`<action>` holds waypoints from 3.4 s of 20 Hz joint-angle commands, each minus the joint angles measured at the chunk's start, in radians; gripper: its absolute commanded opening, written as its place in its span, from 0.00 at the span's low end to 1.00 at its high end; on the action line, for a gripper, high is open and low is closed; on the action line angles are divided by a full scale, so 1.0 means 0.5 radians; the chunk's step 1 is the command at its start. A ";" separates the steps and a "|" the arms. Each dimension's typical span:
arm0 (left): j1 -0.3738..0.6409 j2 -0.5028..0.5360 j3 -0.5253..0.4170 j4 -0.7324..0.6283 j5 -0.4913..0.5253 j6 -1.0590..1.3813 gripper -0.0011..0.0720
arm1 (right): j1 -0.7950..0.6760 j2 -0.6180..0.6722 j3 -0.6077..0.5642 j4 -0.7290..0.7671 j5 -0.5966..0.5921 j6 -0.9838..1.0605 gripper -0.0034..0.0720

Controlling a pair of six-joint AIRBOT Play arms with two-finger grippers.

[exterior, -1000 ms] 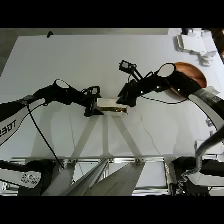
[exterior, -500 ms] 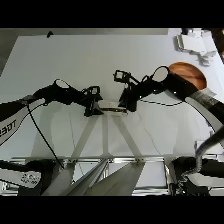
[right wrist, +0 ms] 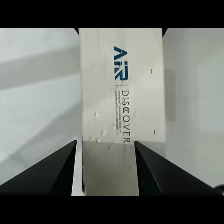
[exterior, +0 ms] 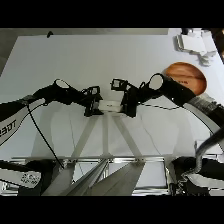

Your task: Fold the box and place the chain.

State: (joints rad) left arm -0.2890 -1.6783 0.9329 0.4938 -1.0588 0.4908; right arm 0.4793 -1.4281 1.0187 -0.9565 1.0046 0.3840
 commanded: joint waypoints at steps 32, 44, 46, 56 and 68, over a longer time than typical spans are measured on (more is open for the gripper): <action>0.001 0.002 -0.001 0.000 0.000 -0.002 0.45 | 0.005 -0.009 -0.225 1.291 -0.245 0.362 0.06; 0.001 0.002 -0.001 0.000 0.002 -0.002 0.45 | 0.156 -0.249 -0.226 1.061 -0.500 0.774 0.06; 0.001 0.002 -0.001 0.000 0.001 -0.002 0.45 | 0.156 -0.283 -0.225 1.061 -0.497 0.788 0.06; 0.001 0.002 -0.001 0.000 0.000 -0.006 0.43 | -0.170 0.436 -0.207 0.893 -0.493 0.815 0.06; 0.319 0.810 -0.001 1.955 0.041 -2.091 0.03 | -0.772 0.893 -0.207 0.023 -0.220 1.228 0.06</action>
State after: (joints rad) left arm -0.1951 -1.3750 0.9329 1.1793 -1.0538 -0.2462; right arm 0.1230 -1.0012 0.9150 -0.8677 0.8558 0.9806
